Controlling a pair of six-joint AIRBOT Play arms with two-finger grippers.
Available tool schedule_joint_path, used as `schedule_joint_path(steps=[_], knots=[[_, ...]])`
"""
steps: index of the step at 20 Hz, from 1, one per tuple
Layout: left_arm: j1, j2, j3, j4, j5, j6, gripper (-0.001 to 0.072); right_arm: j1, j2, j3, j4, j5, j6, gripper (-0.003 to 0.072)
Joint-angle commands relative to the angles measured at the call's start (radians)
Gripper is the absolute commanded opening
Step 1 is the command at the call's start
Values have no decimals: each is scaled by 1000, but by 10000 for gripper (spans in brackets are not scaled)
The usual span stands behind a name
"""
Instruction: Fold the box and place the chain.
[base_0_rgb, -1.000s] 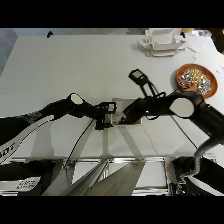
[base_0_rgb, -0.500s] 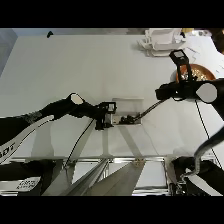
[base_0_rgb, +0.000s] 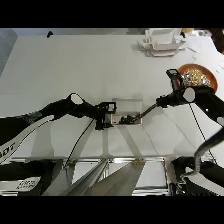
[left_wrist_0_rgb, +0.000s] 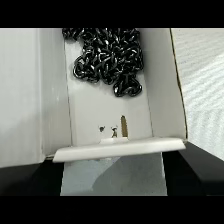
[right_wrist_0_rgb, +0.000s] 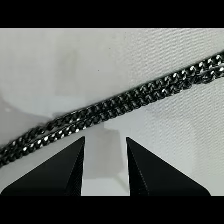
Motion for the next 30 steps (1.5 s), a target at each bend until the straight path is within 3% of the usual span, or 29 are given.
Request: schedule_joint_path(steps=[1,9,11,13,19,26,30], knots=[[1,0,1,0,0,0,88,-3,-44,-6,-3,-32,0,288],[1,0,1,0,0,0,88,-3,-100,-6,-3,-79,0,285],[1,0,1,0,0,0,88,-3,-107,-6,-3,-76,0,238],[1,0,1,0,0,0,88,-3,-107,-6,-3,-70,-1,37],[1,0,1,0,0,0,88,-3,-103,-6,-3,-34,-19,16],[1,0,1,0,0,0,88,-3,113,-6,2,23,-24,16],[1,0,1,0,0,0,88,-2,274,-6,101,88,-87,16]])
